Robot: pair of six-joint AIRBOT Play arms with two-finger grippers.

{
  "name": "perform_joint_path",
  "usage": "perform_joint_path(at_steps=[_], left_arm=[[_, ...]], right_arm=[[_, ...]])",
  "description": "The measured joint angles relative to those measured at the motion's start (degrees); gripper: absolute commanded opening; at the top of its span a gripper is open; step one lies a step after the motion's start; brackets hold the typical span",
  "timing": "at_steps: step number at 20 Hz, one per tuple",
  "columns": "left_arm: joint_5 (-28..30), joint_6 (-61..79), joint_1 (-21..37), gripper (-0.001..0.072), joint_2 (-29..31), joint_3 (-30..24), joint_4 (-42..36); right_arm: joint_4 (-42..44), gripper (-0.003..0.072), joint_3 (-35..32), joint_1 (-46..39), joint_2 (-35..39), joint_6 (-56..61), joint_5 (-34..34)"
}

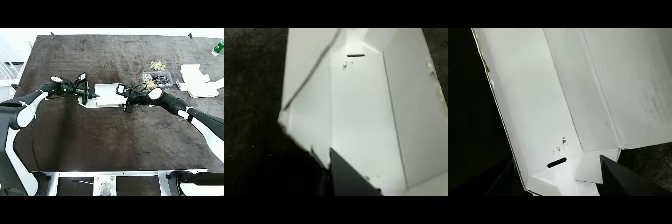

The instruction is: Fold the box and place the chain.

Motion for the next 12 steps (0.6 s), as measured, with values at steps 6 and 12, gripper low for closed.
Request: perform_joint_path(at_steps=[6,12], left_arm=[[0.0,0.0,0.0,0.002,0.0,0.0,0.0],[0.0,0.0,0.0,0.002,0.0,0.0,0.0]], right_arm=[[3.0,0.0684,3.0,-2.1,-2.3,-1.7,3.0],[3.9,0.0685,7.7,-4.7,-5.6,-4.3,9.0]])
